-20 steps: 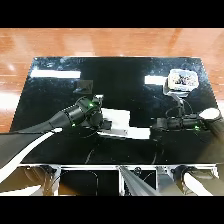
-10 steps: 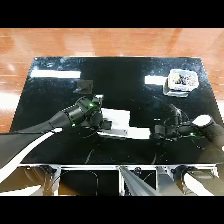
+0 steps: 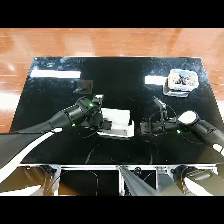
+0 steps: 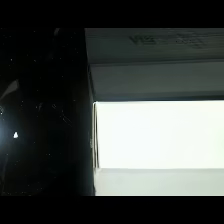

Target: Fold the box and place the chain.

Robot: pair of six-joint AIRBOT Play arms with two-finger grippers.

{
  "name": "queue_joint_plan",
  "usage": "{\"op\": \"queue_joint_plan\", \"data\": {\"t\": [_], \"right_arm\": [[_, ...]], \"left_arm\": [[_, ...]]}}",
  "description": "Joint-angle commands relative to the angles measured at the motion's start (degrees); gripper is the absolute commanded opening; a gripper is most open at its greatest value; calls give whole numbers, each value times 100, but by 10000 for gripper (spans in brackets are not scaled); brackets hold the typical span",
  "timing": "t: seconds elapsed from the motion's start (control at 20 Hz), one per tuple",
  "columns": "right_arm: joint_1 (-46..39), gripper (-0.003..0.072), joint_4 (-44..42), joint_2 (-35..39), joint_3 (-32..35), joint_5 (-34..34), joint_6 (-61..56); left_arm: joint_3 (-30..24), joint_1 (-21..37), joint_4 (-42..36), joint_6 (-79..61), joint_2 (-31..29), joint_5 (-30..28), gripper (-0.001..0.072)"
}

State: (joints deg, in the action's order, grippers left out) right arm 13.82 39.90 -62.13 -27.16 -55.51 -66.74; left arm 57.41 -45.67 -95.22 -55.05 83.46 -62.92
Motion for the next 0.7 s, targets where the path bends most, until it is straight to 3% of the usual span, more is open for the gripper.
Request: {"op": "queue_joint_plan", "data": {"t": [0.0, 0.4, 0.65], "right_arm": [[107, 536, -50, -4, -254, -345, 13], [361, 538, -286, -7, -297, -455, 7], [837, 536, -249, -4, -361, 315, -592]], "left_arm": [[0, -4, 0, 2, 2, -4, 17], [0, -4, -2, 2, 2, -9, 17], [0, -4, -2, 2, 2, -9, 17]]}}
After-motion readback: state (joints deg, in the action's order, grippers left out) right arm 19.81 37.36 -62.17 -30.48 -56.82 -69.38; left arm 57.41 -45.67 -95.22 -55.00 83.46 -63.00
